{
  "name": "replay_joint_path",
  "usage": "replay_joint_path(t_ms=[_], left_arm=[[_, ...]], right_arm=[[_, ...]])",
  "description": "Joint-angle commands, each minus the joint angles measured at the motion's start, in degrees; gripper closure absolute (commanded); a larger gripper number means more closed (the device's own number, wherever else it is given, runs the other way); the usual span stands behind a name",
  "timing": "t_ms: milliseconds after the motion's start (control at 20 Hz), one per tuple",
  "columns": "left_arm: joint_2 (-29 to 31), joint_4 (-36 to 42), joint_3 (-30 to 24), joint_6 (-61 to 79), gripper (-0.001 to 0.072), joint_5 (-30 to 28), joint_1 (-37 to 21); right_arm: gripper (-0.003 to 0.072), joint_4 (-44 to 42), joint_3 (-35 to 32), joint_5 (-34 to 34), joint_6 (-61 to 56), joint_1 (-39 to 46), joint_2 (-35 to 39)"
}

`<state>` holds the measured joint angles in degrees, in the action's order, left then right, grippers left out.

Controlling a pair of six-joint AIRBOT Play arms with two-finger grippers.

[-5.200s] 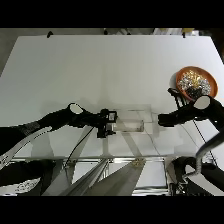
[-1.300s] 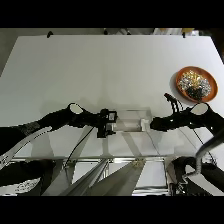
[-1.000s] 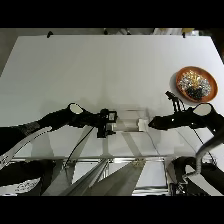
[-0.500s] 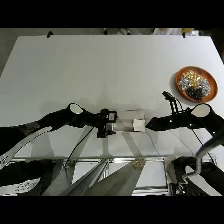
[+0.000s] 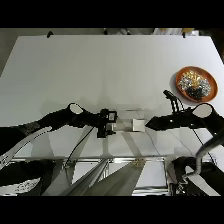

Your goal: Fold the box and place the chain.

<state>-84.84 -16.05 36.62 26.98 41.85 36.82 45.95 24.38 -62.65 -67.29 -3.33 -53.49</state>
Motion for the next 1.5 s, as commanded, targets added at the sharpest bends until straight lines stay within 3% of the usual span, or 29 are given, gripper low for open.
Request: replay_joint_path(t_ms=[0, 300, 400, 900, 1100, 1450], left_arm=[[0.0, 0.0, 0.0, 0.0, 0.0376, 0.0, 0.0], [0.0, 0.0, 0.0, 0.0, 0.0376, 0.0, 0.0], [0.0, 0.0, 0.0, 0.0, 0.0376, 0.0, 0.0], [0.0, 0.0, 0.0, 0.0, 0.0376, 0.0, 0.0], [0.0, 0.0, 0.0, 0.0, 0.0376, 0.0, 0.0], [0.0, 0.0, 0.0, 0.0, 0.0376, 0.0, 0.0]], right_arm=[[0.0488, -1.2, 0.1, -0.9, -0.2, 0.0, 1.0], [0.0476, -0.7, 0.1, 0.8, -1.0, -1.1, 2.9], [0.0393, -0.7, 0.1, 3.1, -3.8, -5.1, 2.9], [0.0390, 11.1, 0.7, 13.1, -24.9, -19.3, 2.8], [0.0391, 21.4, 5.2, 12.2, -36.5, -23.4, 0.7], [0.0390, 30.3, 11.8, 7.5, -48.0, -31.3, -9.4]])
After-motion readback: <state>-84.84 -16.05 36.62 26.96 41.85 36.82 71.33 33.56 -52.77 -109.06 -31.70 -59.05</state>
